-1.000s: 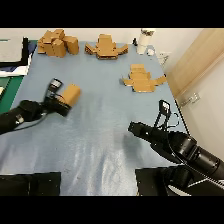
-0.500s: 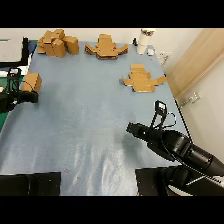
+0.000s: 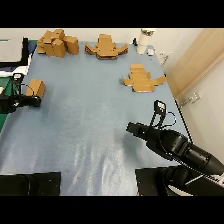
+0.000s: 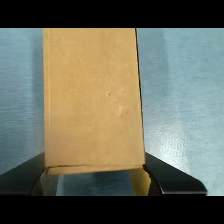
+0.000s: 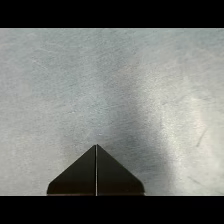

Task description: Fold the box.

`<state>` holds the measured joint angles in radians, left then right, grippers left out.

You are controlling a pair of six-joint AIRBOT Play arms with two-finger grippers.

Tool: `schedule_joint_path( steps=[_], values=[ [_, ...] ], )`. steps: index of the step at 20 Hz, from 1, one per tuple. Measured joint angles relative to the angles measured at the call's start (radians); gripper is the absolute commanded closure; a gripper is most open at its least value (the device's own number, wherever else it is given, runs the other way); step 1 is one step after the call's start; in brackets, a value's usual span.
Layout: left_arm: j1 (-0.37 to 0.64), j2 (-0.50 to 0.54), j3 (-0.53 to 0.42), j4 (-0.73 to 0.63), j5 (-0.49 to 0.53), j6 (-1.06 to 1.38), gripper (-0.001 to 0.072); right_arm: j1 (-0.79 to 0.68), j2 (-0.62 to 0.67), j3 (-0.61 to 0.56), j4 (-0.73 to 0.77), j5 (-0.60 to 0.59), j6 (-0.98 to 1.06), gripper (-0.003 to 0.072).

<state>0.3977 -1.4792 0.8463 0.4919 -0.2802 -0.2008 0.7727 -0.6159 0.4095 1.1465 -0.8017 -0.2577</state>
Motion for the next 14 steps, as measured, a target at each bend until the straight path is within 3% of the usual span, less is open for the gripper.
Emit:
schedule_joint_path(
  steps=[5, 8, 9, 10, 14],
  values=[
    [0.0, -0.003, 0.001, 0.026, -0.025, -0.011, 0.0152, 0.0, 0.0, 0.0, -0.005, 0.006, 0.003, 0.0683],
    [0.0, -0.003, 0.002, 0.129, -0.037, -0.096, 0.015, 0.0, 0.0, 0.0, -0.006, 0.006, 0.003, 0.0683],
    [0.0, -0.003, 0.002, 0.173, -0.045, -0.127, 0.0139, 0.0, 0.0, 0.0, -0.006, 0.007, 0.003, 0.0684],
    [0.0, -0.003, 0.003, 0.209, -0.052, -0.154, 0.0016, 0.0, 0.0, 0.0, -0.006, 0.007, 0.004, 0.0683],
    [0.001, -0.002, 0.003, 0.295, -0.082, -0.216, 0.0015, 0.0, 0.0, 0.0, -0.006, 0.009, 0.004, 0.0683]
  ],
)
